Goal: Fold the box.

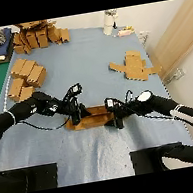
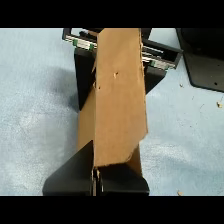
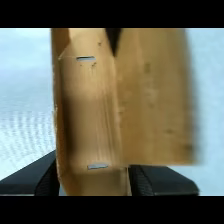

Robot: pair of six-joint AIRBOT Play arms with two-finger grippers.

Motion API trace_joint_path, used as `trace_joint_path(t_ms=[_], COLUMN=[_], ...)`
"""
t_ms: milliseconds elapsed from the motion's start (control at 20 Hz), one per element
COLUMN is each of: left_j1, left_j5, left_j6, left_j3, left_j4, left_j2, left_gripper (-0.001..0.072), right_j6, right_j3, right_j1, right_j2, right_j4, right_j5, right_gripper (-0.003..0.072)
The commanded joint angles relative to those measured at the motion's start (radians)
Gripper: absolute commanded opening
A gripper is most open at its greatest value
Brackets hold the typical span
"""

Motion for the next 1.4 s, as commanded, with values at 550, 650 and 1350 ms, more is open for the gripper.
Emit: trace_joint_path(t_ms=[550, 650, 1350], left_j1=[0.001, 0.001, 0.008], left_j5=[-0.002, -0.002, 0.095], left_j6=[0.0, 0.0, -0.243], left_j3=[0.001, 0.001, 0.04], left_j4=[0.0, -0.001, -0.005], left_j2=[0.0, 0.0, 0.001], left_gripper=[0.0016, 0.0016, 0.0473], right_j6=[0.0, 0.0, 0.0], right_j3=[0.001, 0.001, 0.001], right_j1=[0.0, 0.0, 0.0], right_j2=[0.003, 0.003, 0.003], right_j4=[-0.001, -0.002, -0.003], right_j5=[-0.011, -0.011, -0.011], right_gripper=[0.0536, 0.0535, 0.0535])
